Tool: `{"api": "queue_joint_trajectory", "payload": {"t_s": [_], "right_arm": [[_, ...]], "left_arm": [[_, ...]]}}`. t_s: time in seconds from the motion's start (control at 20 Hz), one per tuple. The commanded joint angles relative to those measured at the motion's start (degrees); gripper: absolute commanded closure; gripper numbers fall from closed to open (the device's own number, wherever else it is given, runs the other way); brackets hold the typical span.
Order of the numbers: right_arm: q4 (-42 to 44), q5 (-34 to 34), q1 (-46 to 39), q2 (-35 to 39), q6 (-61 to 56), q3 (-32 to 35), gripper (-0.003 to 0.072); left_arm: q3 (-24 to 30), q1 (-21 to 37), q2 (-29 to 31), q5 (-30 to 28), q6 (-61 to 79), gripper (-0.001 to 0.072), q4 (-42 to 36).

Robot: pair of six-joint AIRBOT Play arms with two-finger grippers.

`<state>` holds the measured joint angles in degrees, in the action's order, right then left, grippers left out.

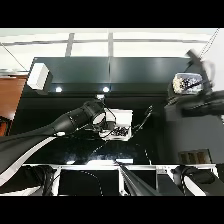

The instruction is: Fold the box and place the chain.

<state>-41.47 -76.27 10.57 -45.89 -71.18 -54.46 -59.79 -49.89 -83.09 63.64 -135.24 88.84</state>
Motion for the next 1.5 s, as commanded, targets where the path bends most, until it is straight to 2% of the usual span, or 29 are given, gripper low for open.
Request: {"api": "queue_joint_trajectory", "payload": {"t_s": [0.0,0.1,0.25,0.6,1.05,1.1,1.15,1.2,1.35,1.45], "right_arm": [[4.46,11.65,7.23,-0.13,0.68,8.55,0.0677],[4.72,15.54,8.76,-1.20,0.50,11.45,0.0677],[5.73,16.63,9.01,-4.44,0.55,12.48,0.0675],[6.10,16.28,9.66,-10.91,0.76,12.48,0.0659],[5.86,15.43,9.84,-11.45,0.81,12.48,0.0658],[5.86,15.32,9.84,-11.47,0.79,12.48,0.0597],[5.57,15.02,9.81,-11.45,0.81,12.46,0.0322],[4.85,14.53,9.62,-11.45,0.81,12.46,0.0286],[1.01,12.50,6.82,-11.45,2.54,12.46,0.0287],[-7.43,11.61,3.96,-11.45,5.64,12.52,0.0287]], "left_arm": [[-0.04,-0.02,-0.04,-0.07,0.00,0.0681,-0.02],[-0.04,-0.02,-0.04,-0.07,0.00,0.0681,-0.02],[-0.04,-0.02,-0.04,-0.04,0.00,0.0681,-0.02],[-0.04,-0.02,-0.04,-0.04,0.00,0.0681,-0.02],[-0.04,-0.02,-0.04,-0.04,0.00,0.0681,-0.02],[-0.04,-0.02,-0.04,-0.04,0.00,0.0681,-0.02],[-0.04,-0.02,-0.04,-0.04,0.00,0.0681,-0.02],[-0.04,-0.02,-0.04,0.00,0.00,0.0681,-0.02],[-0.04,-0.02,-0.04,0.00,0.00,0.0681,-0.02],[-0.04,-0.02,-0.04,0.00,0.00,0.0681,-0.02]]}}
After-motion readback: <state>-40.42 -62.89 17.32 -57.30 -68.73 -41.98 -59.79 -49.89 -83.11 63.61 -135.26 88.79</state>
